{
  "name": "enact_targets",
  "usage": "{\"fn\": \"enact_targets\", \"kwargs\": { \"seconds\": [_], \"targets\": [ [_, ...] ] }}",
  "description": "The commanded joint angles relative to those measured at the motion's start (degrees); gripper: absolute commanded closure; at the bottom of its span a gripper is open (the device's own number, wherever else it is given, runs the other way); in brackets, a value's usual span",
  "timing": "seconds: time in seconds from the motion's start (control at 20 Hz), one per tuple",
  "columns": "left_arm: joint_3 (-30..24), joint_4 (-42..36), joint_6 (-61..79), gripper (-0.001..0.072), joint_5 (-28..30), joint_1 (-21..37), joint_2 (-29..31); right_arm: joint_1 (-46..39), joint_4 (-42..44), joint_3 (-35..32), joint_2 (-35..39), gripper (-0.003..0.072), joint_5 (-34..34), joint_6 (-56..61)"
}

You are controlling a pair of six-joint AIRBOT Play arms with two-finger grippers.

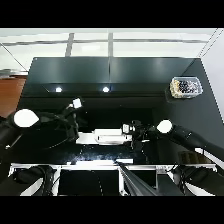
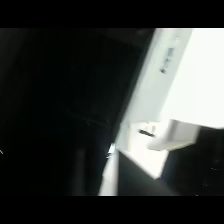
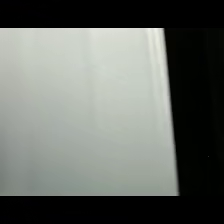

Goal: Fold the box and place the chain.

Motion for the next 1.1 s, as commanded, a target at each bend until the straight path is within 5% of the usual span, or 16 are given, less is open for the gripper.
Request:
{"fn": "enact_targets", "kwargs": {
  "seconds": [0.0, 0.1, 0.15, 0.35, 0.45, 0.55, 1.05],
  "targets": [
    [-0.15, 0.09, -11.02, 0.0679, -19.87, 4.92, 4.98, 0.02, -0.04, 0.0, -0.04, 0.0152, -0.02, 0.02],
    [-2.12, -6.21, -13.38, 0.0681, -24.68, 4.59, 5.07, 0.02, -0.04, 0.0, -0.04, 0.0152, -0.02, 0.0],
    [-3.93, -10.97, -13.09, 0.068, -22.45, 3.63, 5.09, 0.02, -0.04, 0.02, -0.04, 0.0152, -0.02, 0.02],
    [-11.45, -28.92, -4.2, 0.068, 3.89, -2.49, 5.03, 0.02, -0.02, 0.0, -0.04, 0.0152, -0.04, 0.02],
    [-13.35, -32.94, -3.5, 0.0678, 19.61, -5.42, 4.63, 0.02, -0.02, 0.02, -0.04, 0.0152, -0.04, 0.02],
    [-13.46, -32.89, -3.48, 0.0678, 27.71, -7.61, 2.36, 0.02, -0.02, 0.0, -0.04, 0.0152, -0.04, 0.02],
    [-13.46, -32.68, -3.37, 0.0679, 29.62, -8.96, -11.61, 0.02, -0.02, 0.0, -0.04, 0.0152, -0.04, 0.04]
  ]
}}
